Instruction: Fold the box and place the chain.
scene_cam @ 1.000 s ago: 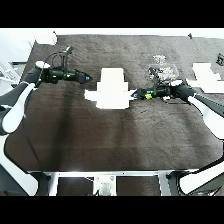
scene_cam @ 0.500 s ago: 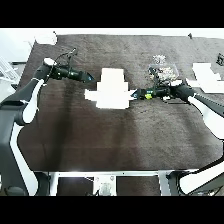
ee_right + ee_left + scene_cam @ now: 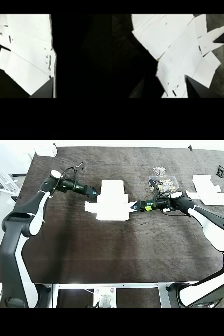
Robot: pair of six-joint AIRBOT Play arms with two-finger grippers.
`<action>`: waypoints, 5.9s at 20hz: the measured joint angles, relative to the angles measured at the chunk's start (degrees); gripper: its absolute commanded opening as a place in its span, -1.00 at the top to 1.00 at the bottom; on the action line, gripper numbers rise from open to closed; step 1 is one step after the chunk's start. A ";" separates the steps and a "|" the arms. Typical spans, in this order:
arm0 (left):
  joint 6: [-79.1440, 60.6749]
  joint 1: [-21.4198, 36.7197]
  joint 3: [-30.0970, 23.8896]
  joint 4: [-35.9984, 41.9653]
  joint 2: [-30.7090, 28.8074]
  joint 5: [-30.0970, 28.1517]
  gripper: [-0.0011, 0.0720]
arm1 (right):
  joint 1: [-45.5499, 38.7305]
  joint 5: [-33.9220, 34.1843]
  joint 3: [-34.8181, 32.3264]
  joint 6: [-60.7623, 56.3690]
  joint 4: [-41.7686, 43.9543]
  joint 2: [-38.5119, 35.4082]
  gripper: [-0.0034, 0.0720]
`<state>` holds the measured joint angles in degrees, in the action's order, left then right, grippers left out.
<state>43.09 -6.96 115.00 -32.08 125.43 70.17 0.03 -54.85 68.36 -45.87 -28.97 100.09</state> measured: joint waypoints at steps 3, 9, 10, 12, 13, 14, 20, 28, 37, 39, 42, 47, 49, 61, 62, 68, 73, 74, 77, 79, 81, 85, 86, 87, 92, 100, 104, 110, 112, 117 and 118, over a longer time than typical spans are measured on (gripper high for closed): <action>0.07 -0.94 0.11 -0.15 0.31 -0.07 -0.57 | 0.00 0.00 0.00 0.02 0.00 0.00 0.90; -1.16 -1.62 0.13 2.32 2.08 -0.31 -0.57 | 0.00 0.00 0.00 0.02 0.00 0.00 0.90; -1.66 -1.84 0.13 2.95 2.34 -0.28 -0.57 | 0.00 0.00 0.00 0.02 -0.02 0.00 0.90; -2.32 -2.14 0.13 3.69 2.80 -0.31 -0.57 | 0.00 0.00 0.00 0.04 0.00 0.00 0.90; -2.47 -2.14 0.13 3.96 2.95 -0.61 -0.57 | 0.00 0.00 0.00 0.04 -0.02 0.00 0.90; -2.62 -2.12 0.15 4.13 3.04 -1.01 -0.56 | 0.00 0.00 0.00 0.04 -0.02 0.00 0.90; -3.08 -2.32 0.13 5.31 3.39 -1.68 -0.37 | 0.00 0.00 -0.02 0.04 -0.11 0.00 0.90; -4.39 -2.36 0.13 6.99 3.72 -1.97 -0.18 | 0.00 -0.02 -0.17 0.09 -0.17 0.00 0.90; -5.99 -2.32 0.15 8.26 4.07 -0.17 0.13 | 0.15 -0.04 -0.17 0.09 -0.20 0.00 0.90; -6.58 -2.32 0.13 9.62 4.44 0.22 0.13 | 0.15 -0.04 -0.17 0.07 -0.20 0.00 0.90; -7.17 -2.32 0.13 10.99 4.79 0.35 0.15 | 0.15 -0.11 -0.17 0.17 -0.20 0.00 0.90; -7.93 -2.32 0.15 11.72 4.92 0.44 0.82 | 0.15 -0.17 -0.17 0.63 -0.22 0.00 0.89; -9.22 -2.29 0.15 11.96 4.92 1.46 0.92 | 0.13 -0.17 -0.17 0.94 -0.24 0.00 0.57; -30.34 -2.34 -0.31 14.62 4.96 7.43 0.93 | -8.24 2.82 2.12 10.97 14.86 -1.03 0.28; -32.11 -2.32 -0.57 14.91 4.92 7.89 0.94 | -8.44 2.84 2.10 11.93 15.65 -1.07 0.28; -41.51 -2.32 -4.22 16.04 3.19 9.27 0.93 | -8.22 3.02 1.88 15.74 18.34 -1.18 0.28; -50.16 -2.36 -13.25 16.44 -1.81 3.43 0.93 | -7.65 3.02 1.84 17.55 18.75 -1.14 0.28; -51.71 -2.36 -14.71 16.48 -2.40 2.49 0.93 | -7.56 3.02 1.84 17.66 18.80 -1.11 0.29; -55.30 -2.34 -17.66 16.59 -3.41 0.94 0.94 | -7.43 3.02 1.84 17.88 18.91 -1.07 0.29; -57.05 -2.34 -18.64 16.68 -3.69 0.33 0.93 | -7.32 3.02 1.81 17.99 18.91 -1.07 0.29; -58.34 -2.34 -19.19 17.00 -3.96 -0.02 0.94 | -7.32 3.02 1.75 18.03 18.91 -1.05 0.29; -59.58 -2.34 -19.71 17.29 -4.09 -0.13 0.93 | -7.32 3.02 1.27 18.95 18.93 -1.05 0.29; -59.74 -2.34 -19.80 17.29 -4.15 -0.13 0.93 | -7.32 3.02 1.03 19.10 18.93 -1.05 0.29; -59.95 -2.34 -19.93 17.27 -4.28 -0.07 0.93 | -7.32 3.02 0.81 19.19 18.91 -1.05 0.29; -64.24 -2.36 -24.20 18.23 -6.93 -3.26 0.94 | -7.32 3.02 0.15 19.52 18.91 -1.05 0.29; -68.46 -2.36 -26.27 18.78 -7.93 -5.62 0.92 | -7.30 1.25 -0.04 21.62 19.06 -1.16 0.32; -68.87 -2.36 -27.08 17.05 -7.96 -6.23 0.92 | -7.21 -1.42 -1.70 25.49 19.08 -3.37 0.33; -69.02 -2.38 -27.69 16.55 -8.02 -7.23 0.92 | -6.08 -2.60 -9.46 36.94 19.10 -10.49 0.11; -69.05 -2.38 -27.74 16.48 -8.02 -7.39 0.92 | -4.98 -2.69 -13.51 42.56 18.88 -13.20 -0.16; -69.05 -2.38 -27.74 16.28 -8.04 -7.56 0.92 | -1.53 -2.71 -21.55 58.34 16.00 -16.90 -0.78; -69.02 -2.38 -27.74 16.28 -8.04 -7.61 0.92 | -0.79 -2.56 -22.23 60.76 14.78 -17.16 -0.78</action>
<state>-25.93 -9.34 87.26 -15.79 117.38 62.57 -0.75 -57.41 46.13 14.90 -14.20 82.94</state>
